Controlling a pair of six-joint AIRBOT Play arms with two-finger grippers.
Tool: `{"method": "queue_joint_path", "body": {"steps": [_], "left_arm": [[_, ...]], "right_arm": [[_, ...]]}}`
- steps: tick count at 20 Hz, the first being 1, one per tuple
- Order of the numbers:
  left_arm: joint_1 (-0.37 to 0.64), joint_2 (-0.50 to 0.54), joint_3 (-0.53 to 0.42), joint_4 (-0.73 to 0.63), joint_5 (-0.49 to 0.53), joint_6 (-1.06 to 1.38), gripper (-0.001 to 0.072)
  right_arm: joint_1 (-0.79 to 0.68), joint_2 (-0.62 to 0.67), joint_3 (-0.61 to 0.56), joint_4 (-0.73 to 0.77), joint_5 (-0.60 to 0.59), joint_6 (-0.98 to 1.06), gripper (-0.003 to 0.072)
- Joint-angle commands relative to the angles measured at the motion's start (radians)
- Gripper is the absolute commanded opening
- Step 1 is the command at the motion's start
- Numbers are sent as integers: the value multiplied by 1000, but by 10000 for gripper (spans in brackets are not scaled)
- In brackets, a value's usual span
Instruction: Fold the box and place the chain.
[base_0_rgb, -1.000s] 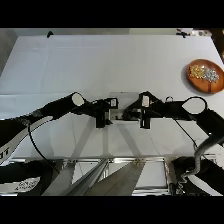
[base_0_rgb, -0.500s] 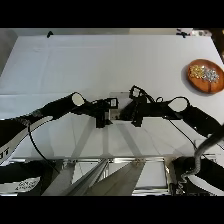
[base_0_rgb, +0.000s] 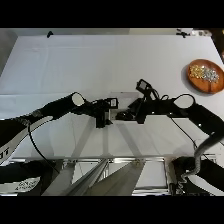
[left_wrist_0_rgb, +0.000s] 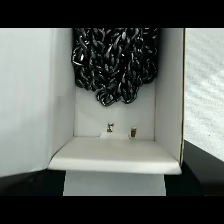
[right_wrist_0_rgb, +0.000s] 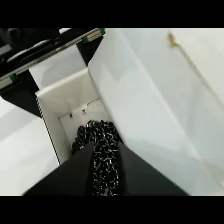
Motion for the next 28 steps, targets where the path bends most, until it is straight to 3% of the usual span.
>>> {"method": "queue_joint_path", "body": {"steps": [1, 3, 6, 9, 14, 17, 28], "left_arm": [[0, 0, 0, 0, 0, 0, 212], [0, 0, 0, 0, 0, 0, 212], [0, 0, 0, 0, 0, 0, 212], [0, 0, 0, 0, 0, 0, 212], [0, 0, 0, 0, 0, 0, 212], [0, 0, 0, 0, 0, 0, 212], [0, 0, 0, 0, 0, 0, 212]], "right_arm": [[-164, 69, 10, 142, 215, 42, 7], [-272, 78, 22, 170, 314, 39, 6], [-381, 51, 25, 147, 294, 114, 6], [-417, -56, 62, 182, 291, 229, 6], [-327, -318, 233, 121, 338, 268, 6], [-269, -412, 319, 59, 328, 293, 6], [-171, -436, 356, -61, 395, 123, 7]]}}
